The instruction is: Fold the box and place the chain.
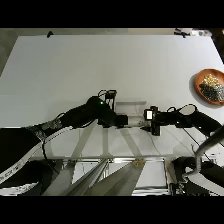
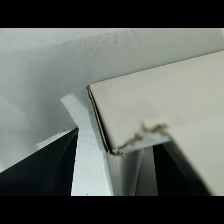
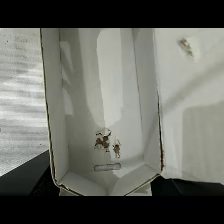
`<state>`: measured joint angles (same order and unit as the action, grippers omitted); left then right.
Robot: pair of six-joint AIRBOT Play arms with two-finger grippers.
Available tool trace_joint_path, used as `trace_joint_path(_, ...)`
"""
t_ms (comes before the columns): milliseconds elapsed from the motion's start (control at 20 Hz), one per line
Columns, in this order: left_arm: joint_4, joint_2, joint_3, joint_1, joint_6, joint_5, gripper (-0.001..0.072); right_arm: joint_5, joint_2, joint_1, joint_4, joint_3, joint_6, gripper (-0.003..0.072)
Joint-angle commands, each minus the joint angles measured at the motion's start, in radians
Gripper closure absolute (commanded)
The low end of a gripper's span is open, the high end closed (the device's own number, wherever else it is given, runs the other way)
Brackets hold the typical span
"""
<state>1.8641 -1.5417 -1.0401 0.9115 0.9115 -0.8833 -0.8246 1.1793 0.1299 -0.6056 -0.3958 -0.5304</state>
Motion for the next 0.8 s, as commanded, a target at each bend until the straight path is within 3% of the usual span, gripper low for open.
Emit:
trace_joint_path(0,0.029,0.003,0.0,0.0,0.008,0.007,0.0198,-0.002,0.0,0.0,0.0,0.0,0.002,0.0276)
trace_joint_path(750,0.005,0.152,0.0,-0.002,0.057,-0.108,0.0197,-0.002,0.0,0.0,0.0,0.0,0.002,0.0276)
